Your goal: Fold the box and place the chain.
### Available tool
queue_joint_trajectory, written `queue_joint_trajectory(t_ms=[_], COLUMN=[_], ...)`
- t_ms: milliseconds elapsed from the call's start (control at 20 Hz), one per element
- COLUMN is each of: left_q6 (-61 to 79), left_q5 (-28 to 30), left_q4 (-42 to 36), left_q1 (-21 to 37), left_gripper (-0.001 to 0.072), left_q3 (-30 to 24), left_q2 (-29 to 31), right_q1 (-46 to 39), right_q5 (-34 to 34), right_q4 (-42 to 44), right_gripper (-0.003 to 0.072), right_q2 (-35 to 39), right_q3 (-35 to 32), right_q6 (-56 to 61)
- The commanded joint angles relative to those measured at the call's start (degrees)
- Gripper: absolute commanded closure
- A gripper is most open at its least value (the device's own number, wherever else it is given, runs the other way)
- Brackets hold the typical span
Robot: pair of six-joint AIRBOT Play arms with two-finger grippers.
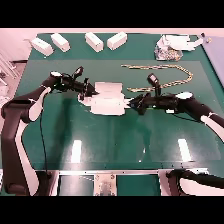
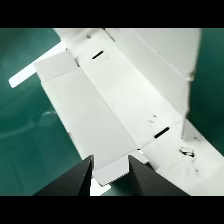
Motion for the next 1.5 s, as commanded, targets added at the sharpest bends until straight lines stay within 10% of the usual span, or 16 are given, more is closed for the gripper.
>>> queue_joint_trajectory(t_ms=[0,100,1450], left_q6=[0.0,0.0,0.0], left_q5=[0.1,0.1,0.1], left_q4=[0.0,0.0,0.0], left_q1=[0.0,0.0,0.0], left_gripper=[0.0690,0.0690,0.0690], left_q3=[0.0,0.0,0.0], left_q2=[0.0,0.0,0.0], right_q1=[9.0,14.9,23.2], right_q5=[-9.8,-17.3,-45.5], right_q4=[-14.0,-25.4,-29.6], right_gripper=[0.0251,0.0116,0.0117], right_q2=[3.1,3.3,-2.2], right_q3=[-2.4,-2.6,-0.9], right_q6=[5.0,10.4,5.7])
